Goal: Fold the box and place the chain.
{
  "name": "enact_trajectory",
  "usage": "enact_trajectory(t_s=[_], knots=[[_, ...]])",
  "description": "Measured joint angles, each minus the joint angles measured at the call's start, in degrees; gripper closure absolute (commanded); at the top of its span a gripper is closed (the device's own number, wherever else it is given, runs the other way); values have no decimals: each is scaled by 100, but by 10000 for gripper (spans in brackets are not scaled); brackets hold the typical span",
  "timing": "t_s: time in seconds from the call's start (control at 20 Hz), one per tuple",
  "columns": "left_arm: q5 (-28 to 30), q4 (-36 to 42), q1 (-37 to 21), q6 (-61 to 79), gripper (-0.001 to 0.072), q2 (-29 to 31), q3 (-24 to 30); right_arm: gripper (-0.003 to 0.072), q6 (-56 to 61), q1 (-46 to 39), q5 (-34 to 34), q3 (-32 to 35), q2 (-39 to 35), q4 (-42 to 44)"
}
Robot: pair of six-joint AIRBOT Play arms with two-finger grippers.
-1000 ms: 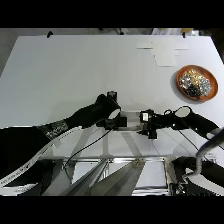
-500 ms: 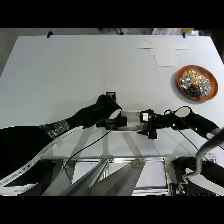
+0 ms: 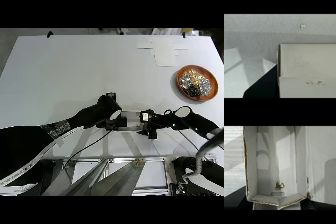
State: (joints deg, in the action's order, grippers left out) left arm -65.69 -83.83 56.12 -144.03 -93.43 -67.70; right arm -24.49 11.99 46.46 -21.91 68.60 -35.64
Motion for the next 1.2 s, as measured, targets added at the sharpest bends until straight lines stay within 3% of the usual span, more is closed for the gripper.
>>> enact_trajectory(t_s=[0.2,0.75,0.8,0.85,0.9,1.0,1.15,1.2], knots=[[-9,-7,-9,0,598,9,2,345,2,0,0,0,0,2],[-387,306,-448,1071,588,859,2,345,0,0,-4,0,0,-15],[-398,323,-490,1279,477,933,9,345,2,0,-2,0,0,-13],[-479,380,-540,1545,311,1025,31,345,2,0,2,0,0,-13],[-442,435,-586,1832,229,1119,57,345,2,0,2,0,0,-13],[-474,538,-717,2583,189,1351,195,345,2,0,2,0,0,-11],[-424,651,-1040,4483,14,1764,660,345,0,0,0,0,0,-7],[-319,787,-1167,5355,13,1882,866,345,0,0,2,0,0,-7]])
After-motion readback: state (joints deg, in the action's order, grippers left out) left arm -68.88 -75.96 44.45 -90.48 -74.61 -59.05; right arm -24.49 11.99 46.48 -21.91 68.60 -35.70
